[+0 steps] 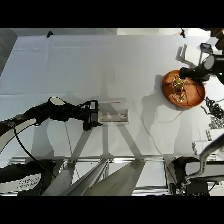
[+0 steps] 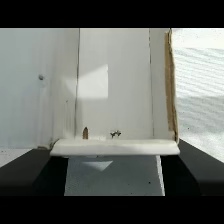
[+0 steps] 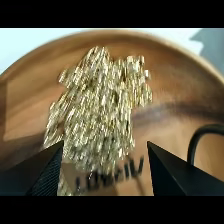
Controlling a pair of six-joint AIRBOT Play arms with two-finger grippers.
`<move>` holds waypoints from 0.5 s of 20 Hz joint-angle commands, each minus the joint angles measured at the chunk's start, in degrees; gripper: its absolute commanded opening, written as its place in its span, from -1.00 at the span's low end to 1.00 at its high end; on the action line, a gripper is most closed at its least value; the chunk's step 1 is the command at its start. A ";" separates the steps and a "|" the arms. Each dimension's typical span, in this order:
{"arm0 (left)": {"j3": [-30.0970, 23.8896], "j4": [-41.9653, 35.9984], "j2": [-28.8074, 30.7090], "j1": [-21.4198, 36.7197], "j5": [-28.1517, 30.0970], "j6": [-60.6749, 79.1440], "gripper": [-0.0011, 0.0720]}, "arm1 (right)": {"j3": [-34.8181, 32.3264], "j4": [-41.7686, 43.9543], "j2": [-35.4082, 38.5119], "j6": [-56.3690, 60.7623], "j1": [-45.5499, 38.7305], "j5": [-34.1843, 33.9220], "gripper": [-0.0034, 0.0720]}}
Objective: Fold the box and place the chain.
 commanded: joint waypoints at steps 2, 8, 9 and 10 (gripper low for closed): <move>-0.02 0.00 0.02 -0.02 0.00 0.00 -0.11 | 3.91 1.49 -8.41 -2.05 -0.61 -0.39 0.62; -0.02 0.00 0.02 -0.02 -0.02 0.00 -0.11 | 3.93 2.16 -9.07 -2.05 -0.61 0.42 -0.07; -0.02 0.00 0.02 -0.02 0.00 0.00 -0.11 | 3.93 2.14 -8.68 -2.03 -0.61 0.59 -0.52; -0.02 -0.02 0.02 -0.02 -0.02 0.00 -0.11 | 3.93 2.10 -8.00 -2.05 -0.61 0.83 -0.91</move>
